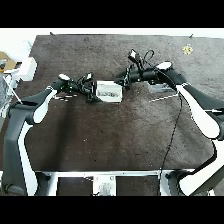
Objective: Fold the box and place the chain.
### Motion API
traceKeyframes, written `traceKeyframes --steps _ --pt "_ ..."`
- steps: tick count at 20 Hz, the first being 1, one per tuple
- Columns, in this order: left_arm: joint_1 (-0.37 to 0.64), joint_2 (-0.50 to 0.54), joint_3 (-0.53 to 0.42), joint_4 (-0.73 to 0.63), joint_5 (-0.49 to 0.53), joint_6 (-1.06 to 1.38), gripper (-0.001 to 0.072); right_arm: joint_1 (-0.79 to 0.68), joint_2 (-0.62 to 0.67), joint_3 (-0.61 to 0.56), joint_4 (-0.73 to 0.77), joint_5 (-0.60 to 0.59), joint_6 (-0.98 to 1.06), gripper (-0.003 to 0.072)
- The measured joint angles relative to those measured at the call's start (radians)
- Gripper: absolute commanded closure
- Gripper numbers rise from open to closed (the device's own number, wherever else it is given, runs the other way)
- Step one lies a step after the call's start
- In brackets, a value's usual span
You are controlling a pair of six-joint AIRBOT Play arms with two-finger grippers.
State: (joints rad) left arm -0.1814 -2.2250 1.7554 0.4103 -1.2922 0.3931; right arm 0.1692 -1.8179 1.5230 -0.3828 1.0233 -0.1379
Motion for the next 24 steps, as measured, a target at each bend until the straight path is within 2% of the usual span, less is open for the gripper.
traceKeyframes --steps 7,16,24 --pt "0.0 0.0 0.0 0.0 0.0 0.0 0.0356 0.017 -0.003 0.0 -0.021 0.058 0.007 0.0342" --pt "0.0 0.0 0.0 0.0 0.0 0.0 0.0356 0.047 -0.003 -0.002 -0.067 0.025 0.001 0.0342" --pt "0.0 0.0 0.0 0.0 0.0 0.0 0.0356 0.053 -0.003 -0.078 -0.068 0.001 -0.018 0.0344"
